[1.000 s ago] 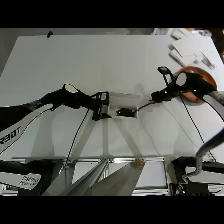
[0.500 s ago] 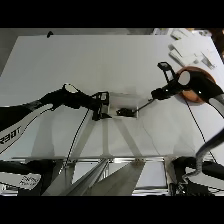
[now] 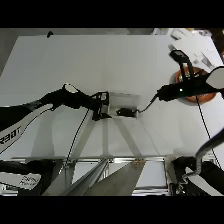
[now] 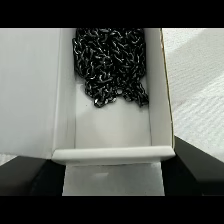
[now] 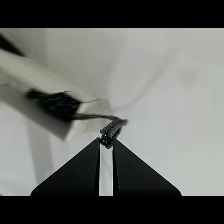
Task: Fold the box and place the chain.
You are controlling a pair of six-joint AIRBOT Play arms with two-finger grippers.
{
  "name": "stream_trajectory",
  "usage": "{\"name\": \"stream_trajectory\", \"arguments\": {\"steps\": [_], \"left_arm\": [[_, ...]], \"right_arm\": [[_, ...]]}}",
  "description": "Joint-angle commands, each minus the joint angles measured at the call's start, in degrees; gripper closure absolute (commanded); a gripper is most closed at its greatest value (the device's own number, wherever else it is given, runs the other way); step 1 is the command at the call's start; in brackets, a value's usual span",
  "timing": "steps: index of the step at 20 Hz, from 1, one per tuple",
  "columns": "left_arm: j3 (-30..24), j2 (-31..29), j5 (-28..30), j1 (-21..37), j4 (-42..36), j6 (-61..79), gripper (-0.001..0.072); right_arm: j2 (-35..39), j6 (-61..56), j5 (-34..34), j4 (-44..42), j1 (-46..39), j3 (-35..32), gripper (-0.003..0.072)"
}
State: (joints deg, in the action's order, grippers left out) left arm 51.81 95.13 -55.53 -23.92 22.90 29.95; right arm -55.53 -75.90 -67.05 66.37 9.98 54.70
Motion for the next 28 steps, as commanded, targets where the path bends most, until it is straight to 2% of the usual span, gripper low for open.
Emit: {"name": "stream_trajectory", "arguments": {"steps": [1, 5, 9, 12, 15, 17, 20, 23, 28], "left_arm": [[-0.02, -0.04, 0.02, 0.02, 0.02, 0.00, 0.0622], [-0.02, -0.04, 0.02, 0.02, 0.02, 0.00, 0.0622], [-0.02, -0.04, 0.02, 0.02, 0.02, 0.00, 0.0622], [0.00, -0.04, 0.02, 0.02, 0.04, 0.00, 0.0622], [-0.02, -0.04, 0.02, 0.02, 0.02, 0.00, 0.0622], [-0.02, -0.04, 0.02, 0.02, 0.02, 0.00, 0.0622], [-0.02, -0.04, 0.02, 0.02, 0.02, 0.00, 0.0622], [-0.02, -0.04, 0.02, 0.02, 0.02, 0.00, 0.0622], [-0.02, -0.04, 0.02, 0.02, 0.02, -0.02, 0.0622]], "right_arm": [[4.37, 2.89, -0.68, -7.67, 3.37, 0.04, 0.0668], [4.37, 10.32, 6.14, -16.20, 9.22, 0.04, 0.0668], [4.04, 10.43, 12.98, -17.88, 12.96, 0.04, 0.0668], [4.02, 10.43, 16.26, -23.21, 13.05, 0.04, 0.0669], [3.19, 10.34, 16.04, -20.15, 13.05, -0.11, 0.0668], [1.66, 9.88, 15.98, -21.03, 13.07, -1.27, 0.0668], [-3.21, 13.05, 15.04, -25.14, 14.73, -2.43, 0.0669], [-8.61, 14.95, 15.26, -24.61, 18.27, -2.43, 0.0668], [-13.55, 14.29, 16.06, -22.99, 18.34, -2.43, 0.0668]]}}
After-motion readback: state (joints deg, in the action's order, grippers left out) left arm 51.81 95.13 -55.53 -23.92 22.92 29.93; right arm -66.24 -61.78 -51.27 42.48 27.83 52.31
